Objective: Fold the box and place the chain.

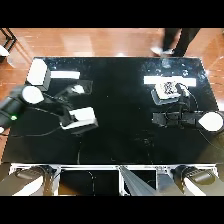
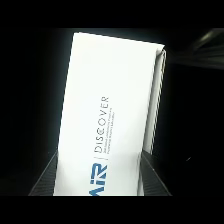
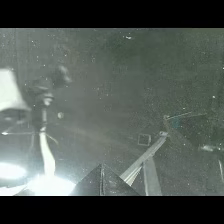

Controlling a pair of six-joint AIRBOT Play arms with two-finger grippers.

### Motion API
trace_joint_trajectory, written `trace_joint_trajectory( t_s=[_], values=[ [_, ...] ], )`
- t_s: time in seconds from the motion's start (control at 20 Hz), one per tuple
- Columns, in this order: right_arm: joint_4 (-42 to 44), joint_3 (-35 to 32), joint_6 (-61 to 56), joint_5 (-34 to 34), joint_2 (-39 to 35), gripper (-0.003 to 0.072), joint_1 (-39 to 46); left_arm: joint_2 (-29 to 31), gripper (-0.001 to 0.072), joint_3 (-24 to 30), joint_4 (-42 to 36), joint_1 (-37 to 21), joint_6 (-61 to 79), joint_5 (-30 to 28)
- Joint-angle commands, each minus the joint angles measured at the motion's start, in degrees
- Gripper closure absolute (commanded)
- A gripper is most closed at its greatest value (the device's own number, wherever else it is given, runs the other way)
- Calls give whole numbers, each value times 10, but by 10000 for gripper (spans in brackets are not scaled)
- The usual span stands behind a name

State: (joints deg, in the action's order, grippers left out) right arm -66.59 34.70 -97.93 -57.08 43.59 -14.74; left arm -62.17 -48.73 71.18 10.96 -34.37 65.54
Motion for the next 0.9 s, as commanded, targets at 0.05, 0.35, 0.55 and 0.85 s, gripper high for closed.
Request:
trace_joint_trajectory(
  t_s=[0.05, 0.35, 0.55, 0.85],
  values=[
    [0, 0, 1, 11, 0, 665, 0, 14, 294, 0, 15, -224, -11, 15],
    [-1, 0, 1, 33, 0, 665, 0, 2, 294, -2, -55, -422, -52, -183],
    [-1, 0, 0, 42, 0, 665, 0, -80, 293, -61, -59, -436, -74, -202],
    [3, 0, 0, 49, 0, 665, 0, -197, 293, -172, -59, -433, -90, -188]
  ],
)
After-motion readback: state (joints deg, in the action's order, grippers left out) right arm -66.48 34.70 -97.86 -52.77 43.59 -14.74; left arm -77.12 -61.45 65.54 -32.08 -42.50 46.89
